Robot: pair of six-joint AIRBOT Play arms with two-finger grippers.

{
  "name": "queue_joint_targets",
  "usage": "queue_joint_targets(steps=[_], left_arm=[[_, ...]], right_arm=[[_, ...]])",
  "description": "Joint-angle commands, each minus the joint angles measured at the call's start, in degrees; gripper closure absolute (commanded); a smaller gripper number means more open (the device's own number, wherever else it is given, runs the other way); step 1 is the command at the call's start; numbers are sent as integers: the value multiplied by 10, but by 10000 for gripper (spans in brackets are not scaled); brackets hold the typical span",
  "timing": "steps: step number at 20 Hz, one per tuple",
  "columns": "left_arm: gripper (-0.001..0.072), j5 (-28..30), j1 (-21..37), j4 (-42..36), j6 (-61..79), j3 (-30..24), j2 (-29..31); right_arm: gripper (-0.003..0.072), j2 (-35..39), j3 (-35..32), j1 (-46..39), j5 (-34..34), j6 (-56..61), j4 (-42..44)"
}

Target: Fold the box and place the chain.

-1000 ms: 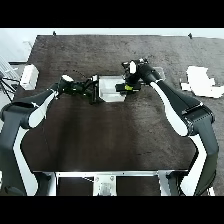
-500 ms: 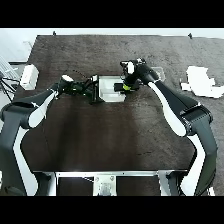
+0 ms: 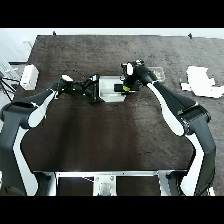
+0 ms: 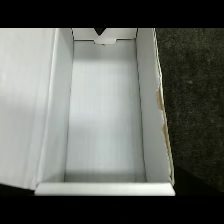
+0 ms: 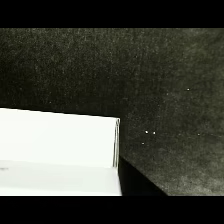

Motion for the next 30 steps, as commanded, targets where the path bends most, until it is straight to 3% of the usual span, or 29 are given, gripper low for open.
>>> queue_joint_targets(steps=[1, 2, 3, 6, 13, 19, 24, 30], left_arm=[[253, 1, 0, 1, 1, 0, 0], [253, 1, 0, 1, 1, 0, 0], [253, 1, 0, 1, 1, 0, 0], [253, 1, 0, 1, 1, 0, 0], [253, 1, 0, 1, 1, 0, 0], [253, 1, 0, 1, 1, 0, 0], [253, 1, 0, 1, 1, 0, 0], [253, 1, 0, 1, 1, 0, 0]], right_arm=[[517, -1, 0, 0, 0, 0, 2], [402, -1, 0, -1, 0, 0, 2], [337, 0, 1, -1, 0, 0, 2], [251, 3, 14, -2, 0, -2, 2], [252, 84, 16, -2, 24, -59, 1], [258, 161, 16, -51, -5, -127, -66], [285, 131, 10, -133, -77, -159, -34], [333, 50, 10, -167, -122, -201, 5]])
